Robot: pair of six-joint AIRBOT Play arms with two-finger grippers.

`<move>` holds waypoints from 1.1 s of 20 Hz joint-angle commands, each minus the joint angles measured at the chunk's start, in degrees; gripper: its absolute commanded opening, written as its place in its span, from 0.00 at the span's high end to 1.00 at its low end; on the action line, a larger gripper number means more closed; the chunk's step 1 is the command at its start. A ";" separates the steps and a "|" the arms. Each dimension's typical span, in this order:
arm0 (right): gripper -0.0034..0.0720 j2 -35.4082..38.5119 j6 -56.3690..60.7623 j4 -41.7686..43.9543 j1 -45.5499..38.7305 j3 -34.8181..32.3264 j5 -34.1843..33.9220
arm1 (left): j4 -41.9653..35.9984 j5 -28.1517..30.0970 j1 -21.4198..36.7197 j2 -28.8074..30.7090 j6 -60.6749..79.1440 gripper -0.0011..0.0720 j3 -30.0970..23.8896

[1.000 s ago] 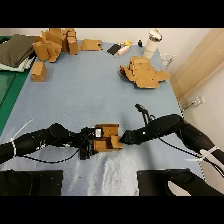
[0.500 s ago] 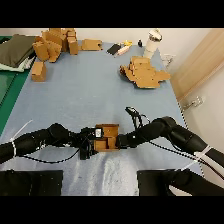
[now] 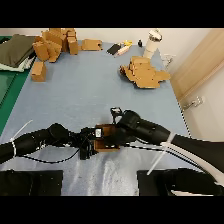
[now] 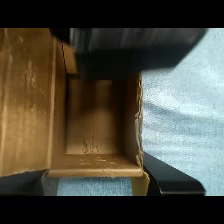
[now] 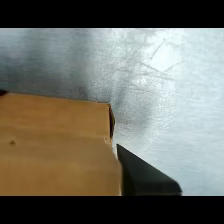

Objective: Fold the box.

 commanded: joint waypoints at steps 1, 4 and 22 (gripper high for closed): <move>0.64 -4.94 5.66 -4.00 2.21 3.13 -4.94 | 0.00 0.00 0.02 0.00 0.02 0.34 0.00; 0.86 -5.31 5.68 -4.42 2.21 3.13 -6.38 | 0.00 0.00 0.02 0.00 0.02 0.34 0.02; 0.35 15.45 7.61 -7.02 0.50 2.73 -21.14 | 0.00 0.00 0.02 0.00 0.02 0.34 0.02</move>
